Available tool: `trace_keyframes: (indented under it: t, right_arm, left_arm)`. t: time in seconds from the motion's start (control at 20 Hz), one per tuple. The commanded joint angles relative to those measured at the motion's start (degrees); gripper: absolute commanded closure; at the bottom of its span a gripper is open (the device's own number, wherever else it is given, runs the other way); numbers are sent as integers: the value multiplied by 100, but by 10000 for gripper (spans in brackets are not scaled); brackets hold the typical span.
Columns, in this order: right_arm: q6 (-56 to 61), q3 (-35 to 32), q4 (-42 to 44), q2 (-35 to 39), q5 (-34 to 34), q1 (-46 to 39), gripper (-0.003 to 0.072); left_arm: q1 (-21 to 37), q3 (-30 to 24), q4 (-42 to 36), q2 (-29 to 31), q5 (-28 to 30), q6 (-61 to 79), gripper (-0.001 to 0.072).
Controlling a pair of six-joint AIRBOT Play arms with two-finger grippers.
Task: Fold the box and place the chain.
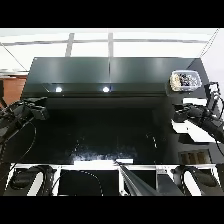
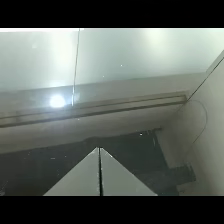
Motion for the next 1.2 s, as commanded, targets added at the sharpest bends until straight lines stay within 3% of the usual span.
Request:
trace_keyframes:
  t: [0.0, 0.75, 0.85, 0.95, 1.0, 1.05, 1.1, 1.15]
  right_arm:
    - [0, -4, 2, 4, 2, 4, 672]
    - [2, -4, 0, 4, 2, 4, 672]
    - [2, -4, 4, 4, 59, 4, 662]
    - [37, -4, 4, 4, 136, 4, 194]
    - [133, -4, -2, 4, 138, 4, 29]
    - [127, -2, -9, 4, 184, 4, 18]
    - [125, 2, -44, 4, 251, 4, 17]
    - [122, 26, -140, 4, 328, 4, 17]
  left_arm:
    - [4, -2, 0, 7, 2, 2, 681]
    - [4, -2, -2, 7, 2, 2, 681]
    - [4, -2, -9, 7, 203, -2, 681]
    - [4, -4, -308, 7, 363, -35, 681]
    - [-2, -33, -549, 7, 396, -48, 680]
    - [-22, -90, -791, -11, 535, -50, 650]
    - [-42, -131, -946, -50, 590, -63, 436]
    - [-59, -144, -1038, -129, 592, -63, 52]
